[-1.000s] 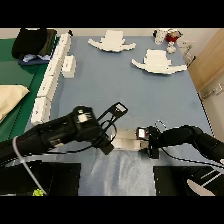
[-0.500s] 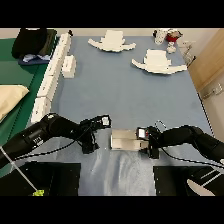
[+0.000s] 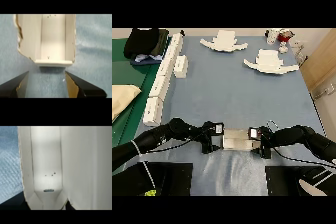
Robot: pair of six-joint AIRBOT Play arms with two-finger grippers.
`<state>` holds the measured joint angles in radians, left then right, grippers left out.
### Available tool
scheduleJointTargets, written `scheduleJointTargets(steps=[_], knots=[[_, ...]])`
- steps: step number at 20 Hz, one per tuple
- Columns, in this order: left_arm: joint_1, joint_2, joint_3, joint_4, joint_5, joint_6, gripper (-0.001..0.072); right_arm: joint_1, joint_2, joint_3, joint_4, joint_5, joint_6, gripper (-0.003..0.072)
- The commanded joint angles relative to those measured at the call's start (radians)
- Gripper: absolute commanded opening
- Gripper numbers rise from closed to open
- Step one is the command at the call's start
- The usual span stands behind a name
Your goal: Fold the box.
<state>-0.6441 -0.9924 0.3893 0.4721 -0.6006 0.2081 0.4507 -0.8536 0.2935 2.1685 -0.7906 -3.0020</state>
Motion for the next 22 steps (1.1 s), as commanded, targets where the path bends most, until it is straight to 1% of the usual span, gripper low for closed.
scheduleJointTargets(steps=[1, 4, 7, 12, 17, 19, 22], knots=[[0.002, -0.036, -0.005, -0.14, -0.032, 0.148, 0.0695, 0.0, 0.0, 0.0, 0.0, 0.0, 0.0, 0.0436], [-0.001, -0.064, -0.005, -0.141, -0.046, 0.158, 0.0695, 0.0, 0.0, 0.0, 0.0, 0.0, 0.001, 0.0436], [-0.027, -0.08, -0.004, -0.154, -0.042, 0.178, 0.0695, 0.0, 0.0, 0.0, 0.0, 0.0, 0.0, 0.0435], [-0.056, -0.101, 0.003, -0.184, 0.013, 0.165, 0.0694, 0.0, 0.0, 0.0, 0.0, 0.0, 0.001, 0.0436], [-0.1, -0.114, 0.014, -0.133, 0.074, 0.1, 0.0693, 0.0, 0.0, 0.0, 0.0, 0.0, 0.0, 0.0436], [-0.105, -0.124, 0.024, -0.105, 0.077, 0.063, 0.0693, 0.0, 0.0, 0.0, 0.0, 0.0, 0.0, 0.0436], [-0.105, -0.129, 0.028, -0.103, 0.077, 0.058, 0.0692, 0.0, 0.0, 0.0, 0.0, 0.0, 0.0, 0.0436]])
